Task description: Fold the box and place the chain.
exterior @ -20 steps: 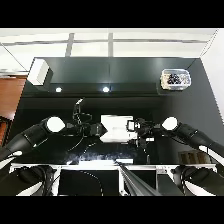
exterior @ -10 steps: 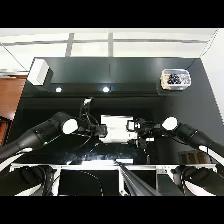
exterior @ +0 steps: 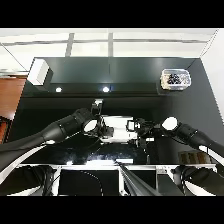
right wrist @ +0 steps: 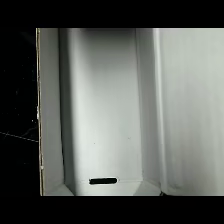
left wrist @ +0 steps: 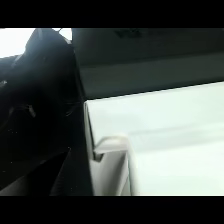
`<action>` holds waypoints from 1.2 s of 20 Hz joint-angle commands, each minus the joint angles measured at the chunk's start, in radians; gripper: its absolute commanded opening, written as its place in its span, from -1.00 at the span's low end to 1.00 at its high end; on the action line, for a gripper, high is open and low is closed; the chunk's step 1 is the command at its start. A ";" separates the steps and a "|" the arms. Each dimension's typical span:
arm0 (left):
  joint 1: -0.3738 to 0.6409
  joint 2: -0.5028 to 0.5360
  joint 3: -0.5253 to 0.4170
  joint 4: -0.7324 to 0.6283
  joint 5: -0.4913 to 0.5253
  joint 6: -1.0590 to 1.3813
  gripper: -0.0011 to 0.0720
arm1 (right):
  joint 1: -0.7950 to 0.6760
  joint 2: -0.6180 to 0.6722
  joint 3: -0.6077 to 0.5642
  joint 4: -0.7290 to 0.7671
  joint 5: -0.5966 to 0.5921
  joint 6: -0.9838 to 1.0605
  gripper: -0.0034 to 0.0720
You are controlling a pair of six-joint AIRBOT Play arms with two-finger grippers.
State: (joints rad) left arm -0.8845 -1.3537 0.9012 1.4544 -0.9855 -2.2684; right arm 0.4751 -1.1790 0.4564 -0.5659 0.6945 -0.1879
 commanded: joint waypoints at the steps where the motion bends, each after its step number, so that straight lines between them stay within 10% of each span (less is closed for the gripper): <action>1: -0.024 -0.037 0.047 0.037 -0.027 -0.059 0.10 | 0.001 0.000 0.000 0.000 0.000 0.000 0.36; 4: -0.023 -0.051 0.056 0.040 -0.033 -0.074 -0.24 | 0.001 0.000 0.000 0.000 0.000 0.000 0.36; 11: -0.024 -0.065 0.061 0.041 -0.046 -0.122 -0.25 | 0.001 0.000 0.000 0.000 0.000 0.000 0.36; 19: -0.024 -0.067 0.062 0.031 -0.048 -0.122 -0.91 | 0.001 0.000 0.000 0.000 0.000 0.000 0.36; 20: -0.024 -0.067 0.064 0.029 -0.049 -0.122 -0.90 | 0.001 0.000 0.000 0.000 0.000 0.000 0.36; 23: -0.022 -0.067 0.083 0.031 -0.058 -0.122 0.16 | 0.001 0.000 0.000 0.000 0.000 0.000 0.36; 24: -0.022 -0.067 0.089 0.039 -0.071 -0.122 0.21 | 0.001 0.000 0.000 0.000 0.000 0.000 0.36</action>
